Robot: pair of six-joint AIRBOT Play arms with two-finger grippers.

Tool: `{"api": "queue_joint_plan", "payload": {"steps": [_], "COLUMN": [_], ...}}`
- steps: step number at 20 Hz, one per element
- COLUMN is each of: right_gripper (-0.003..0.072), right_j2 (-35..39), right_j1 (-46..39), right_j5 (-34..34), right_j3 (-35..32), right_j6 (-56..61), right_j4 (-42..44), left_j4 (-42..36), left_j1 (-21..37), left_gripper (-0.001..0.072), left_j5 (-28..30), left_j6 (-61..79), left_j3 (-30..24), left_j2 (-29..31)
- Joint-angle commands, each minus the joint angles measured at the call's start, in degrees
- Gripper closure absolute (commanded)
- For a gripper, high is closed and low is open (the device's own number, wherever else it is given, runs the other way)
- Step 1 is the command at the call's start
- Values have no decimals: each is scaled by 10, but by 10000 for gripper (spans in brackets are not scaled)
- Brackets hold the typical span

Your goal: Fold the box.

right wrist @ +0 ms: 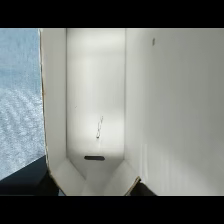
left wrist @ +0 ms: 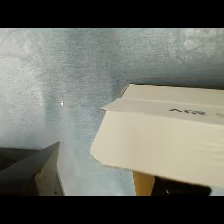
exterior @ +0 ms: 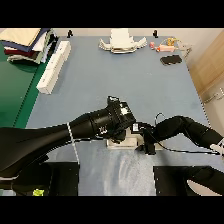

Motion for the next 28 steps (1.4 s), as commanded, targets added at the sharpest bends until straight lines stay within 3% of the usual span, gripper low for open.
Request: {"api": "queue_joint_plan", "payload": {"steps": [1, 2, 3, 6, 9, 13, 17, 21, 22, 23, 28], "right_gripper": [224, 224, 224, 224, 224, 225, 225, 225, 224, 225, 224], "right_j2": [0, 0, 0, 0, 0, 0, 0, 0, 0, 0, 0], "right_j1": [0, 0, 0, 0, 0, 0, 0, 0, 0, 0, 0], "right_j5": [0, 0, 0, 0, 0, 0, 0, 0, 0, 0, 1], "right_j3": [0, 0, 0, 0, 0, 0, 0, 0, 0, 0, 0], "right_j6": [0, 0, 0, 0, 0, 0, 0, 0, 0, 0, 0], "right_j4": [0, 0, 0, 0, 0, 0, 0, 0, 0, 0, 0], "left_j4": [-17, -20, -21, -13, 11, -36, -177, -200, -200, -203, -299], "left_j1": [0, 0, 0, 3, 17, 105, 255, 320, 319, 316, 351], "left_gripper": [104, 480, 688, 696, 696, 696, 696, 692, 459, 17, 10], "left_j5": [-4, -9, -11, -26, -21, 75, 210, 263, 282, 316, 421], "left_j6": [2, 17, 54, 112, 125, 226, 566, 860, 916, 953, 1156], "left_j3": [3, 3, 3, 2, -30, -172, -298, -337, -343, -350, -410], "left_j2": [10, 11, 15, 50, 127, 276, 371, 376, 372, 366, 353]}}
